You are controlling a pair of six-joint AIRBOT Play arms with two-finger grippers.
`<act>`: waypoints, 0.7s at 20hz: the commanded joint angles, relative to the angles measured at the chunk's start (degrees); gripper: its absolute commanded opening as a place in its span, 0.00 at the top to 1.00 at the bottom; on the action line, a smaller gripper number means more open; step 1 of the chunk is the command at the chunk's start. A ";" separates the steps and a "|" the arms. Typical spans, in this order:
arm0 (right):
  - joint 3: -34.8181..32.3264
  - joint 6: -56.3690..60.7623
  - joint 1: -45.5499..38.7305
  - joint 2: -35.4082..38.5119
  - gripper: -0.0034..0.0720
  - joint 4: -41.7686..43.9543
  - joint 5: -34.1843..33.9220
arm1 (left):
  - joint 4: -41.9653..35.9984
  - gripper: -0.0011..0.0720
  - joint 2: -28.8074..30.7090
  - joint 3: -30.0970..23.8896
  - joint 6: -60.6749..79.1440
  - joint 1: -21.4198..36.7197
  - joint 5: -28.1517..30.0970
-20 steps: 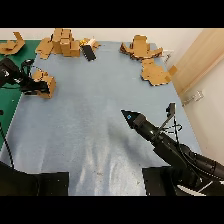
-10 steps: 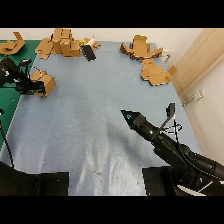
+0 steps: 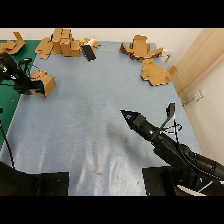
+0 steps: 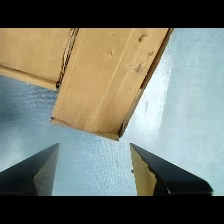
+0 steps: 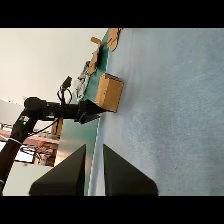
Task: Fold the box.
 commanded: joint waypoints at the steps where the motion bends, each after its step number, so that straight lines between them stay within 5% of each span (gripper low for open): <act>1: 0.07 0.00 -0.04 -0.02 0.71 0.02 -0.04 | -0.79 0.03 0.04 3.26 -0.39 0.07 -4.52; 4: 0.07 0.02 -0.04 -0.02 0.71 0.04 -0.50 | -6.27 0.10 0.04 5.22 -0.48 0.04 -8.35; 5: 0.07 0.02 -0.04 -0.02 0.71 0.04 -1.33 | -8.57 0.45 0.04 5.84 -0.37 0.02 -9.86; 6: 0.07 0.02 -0.04 -0.02 0.72 0.04 -2.49 | -10.95 0.91 0.04 6.38 0.22 0.04 -10.69; 9: 0.07 0.00 -0.26 -0.02 0.77 0.02 -5.44 | -17.38 0.97 0.76 6.97 1.62 -0.33 -12.24; 11: 0.09 0.00 -2.23 -0.02 0.92 -0.87 -8.68 | -17.33 0.98 2.43 6.84 2.36 -1.86 -12.81; 14: 2.54 0.02 -8.46 -0.04 0.95 -6.38 -19.98 | -17.31 0.98 6.34 6.78 3.32 -5.99 -12.17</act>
